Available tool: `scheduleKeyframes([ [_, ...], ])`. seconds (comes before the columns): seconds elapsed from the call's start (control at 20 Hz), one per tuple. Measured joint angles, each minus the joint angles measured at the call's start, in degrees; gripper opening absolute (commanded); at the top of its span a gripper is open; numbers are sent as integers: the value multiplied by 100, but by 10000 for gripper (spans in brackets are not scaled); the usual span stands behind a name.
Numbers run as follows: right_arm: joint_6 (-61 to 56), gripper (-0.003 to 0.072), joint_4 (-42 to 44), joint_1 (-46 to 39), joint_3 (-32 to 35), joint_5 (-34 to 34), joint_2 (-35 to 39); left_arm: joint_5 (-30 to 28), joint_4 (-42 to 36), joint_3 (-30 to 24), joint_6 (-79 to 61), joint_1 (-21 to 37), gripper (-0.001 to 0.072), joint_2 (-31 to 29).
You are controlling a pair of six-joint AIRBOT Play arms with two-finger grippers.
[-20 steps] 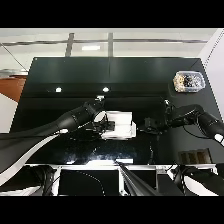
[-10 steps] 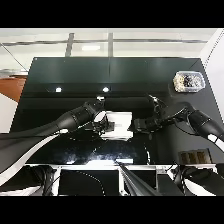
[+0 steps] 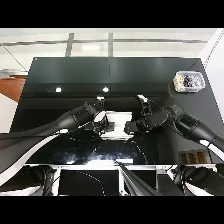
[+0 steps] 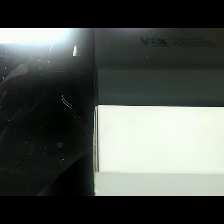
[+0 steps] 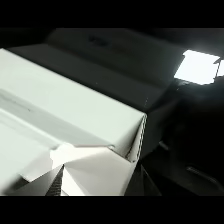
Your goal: Fold the box and place the chain.
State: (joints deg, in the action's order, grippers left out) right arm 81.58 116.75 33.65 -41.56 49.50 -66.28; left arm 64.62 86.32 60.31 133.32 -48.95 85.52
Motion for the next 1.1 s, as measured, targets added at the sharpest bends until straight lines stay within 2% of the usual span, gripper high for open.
scheduleKeyframes([
  [0.1, -271, 436, -243, 107, -151, 85, -72, 0, 0, 2, 0, 0, 27, 0],
  [0.15, -365, 424, -306, 140, -221, 136, -111, 0, 2, 0, 0, 0, 27, 0],
  [0.7, -1182, 427, -1165, 560, -540, 498, -232, 31, 0, 2, -7, 0, 27, 0],
  [1.1, -1390, 425, -1335, 669, -553, 566, -328, 46, -7, 2, -7, 0, 27, 0],
])
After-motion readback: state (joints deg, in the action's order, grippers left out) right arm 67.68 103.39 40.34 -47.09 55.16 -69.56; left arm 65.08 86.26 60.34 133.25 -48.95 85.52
